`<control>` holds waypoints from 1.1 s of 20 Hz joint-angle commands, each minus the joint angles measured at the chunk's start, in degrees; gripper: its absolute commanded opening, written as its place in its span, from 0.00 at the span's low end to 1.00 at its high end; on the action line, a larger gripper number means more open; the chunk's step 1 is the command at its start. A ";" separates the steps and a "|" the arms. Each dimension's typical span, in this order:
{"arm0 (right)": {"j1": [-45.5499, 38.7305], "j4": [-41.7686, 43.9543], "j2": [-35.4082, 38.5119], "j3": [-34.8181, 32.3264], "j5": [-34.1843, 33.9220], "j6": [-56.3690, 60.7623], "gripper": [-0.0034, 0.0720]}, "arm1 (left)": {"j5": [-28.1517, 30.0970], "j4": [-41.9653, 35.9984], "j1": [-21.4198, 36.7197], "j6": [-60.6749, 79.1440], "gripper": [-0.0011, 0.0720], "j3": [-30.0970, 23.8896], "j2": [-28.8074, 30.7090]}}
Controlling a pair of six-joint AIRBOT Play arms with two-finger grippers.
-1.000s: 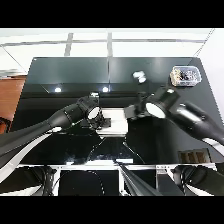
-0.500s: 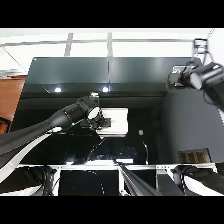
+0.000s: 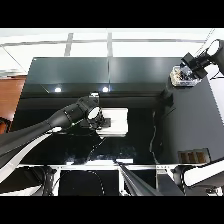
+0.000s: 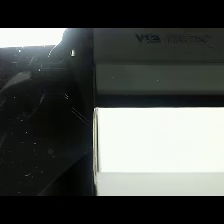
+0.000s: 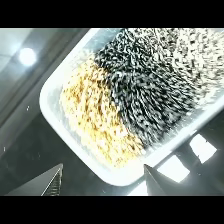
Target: Fold the box and place the chain.
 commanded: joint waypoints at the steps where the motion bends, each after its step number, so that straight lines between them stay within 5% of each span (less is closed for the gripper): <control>1: -1.46 6.05 -6.69 4.50 0.66 3.17 0.79 | -0.04 0.00 0.07 0.00 0.05 0.04 -0.02; 14: -2.21 9.53 -10.54 4.50 -4.00 4.33 0.77 | 0.00 0.00 0.07 0.00 0.05 0.04 -0.02; 16: -2.21 9.53 -10.73 4.50 -3.87 3.50 0.55 | 0.00 0.00 0.07 0.00 0.05 0.04 -0.02; 18: -2.25 10.29 -10.58 4.52 -3.76 0.42 0.12 | 0.00 0.02 0.07 0.00 0.05 0.04 -0.02; 22: -3.17 10.67 -7.74 4.55 -2.23 -6.25 0.06 | 0.17 0.00 0.07 0.00 0.05 0.04 -0.02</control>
